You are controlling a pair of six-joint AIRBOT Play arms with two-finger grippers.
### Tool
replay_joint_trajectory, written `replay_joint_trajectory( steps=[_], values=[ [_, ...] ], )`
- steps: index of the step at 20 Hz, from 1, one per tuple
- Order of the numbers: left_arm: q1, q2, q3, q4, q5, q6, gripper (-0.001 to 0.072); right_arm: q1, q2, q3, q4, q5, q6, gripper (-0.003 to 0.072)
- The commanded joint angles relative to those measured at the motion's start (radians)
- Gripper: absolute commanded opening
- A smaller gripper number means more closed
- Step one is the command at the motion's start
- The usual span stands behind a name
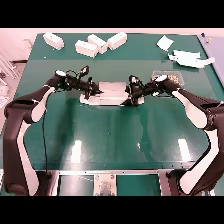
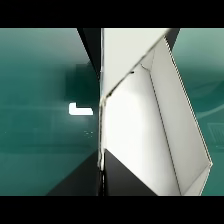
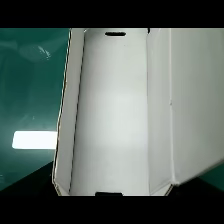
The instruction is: Fold the box and place the chain.
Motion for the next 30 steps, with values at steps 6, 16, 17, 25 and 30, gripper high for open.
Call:
replay_joint_trajectory(
  steps=[6,16,17,25,30],
  values=[
    [0.001,0.000,0.000,0.000,0.001,0.000,0.0022,0.002,0.000,0.000,-0.009,-0.010,-0.007,0.0628],
    [0.001,0.000,0.000,0.000,0.001,0.000,0.0022,0.002,0.000,0.000,-0.035,-0.013,-0.015,0.0517],
    [0.001,0.000,0.000,0.000,0.001,0.001,0.0022,0.002,0.000,0.000,-0.035,-0.013,-0.015,0.0523],
    [0.001,0.000,0.000,0.000,0.001,0.000,0.0022,0.001,0.000,0.000,-0.034,-0.012,-0.014,0.0573],
    [0.001,0.000,0.000,0.000,0.001,0.000,0.0023,0.001,0.000,-0.001,-0.034,-0.013,-0.014,0.0573]
  ],
)
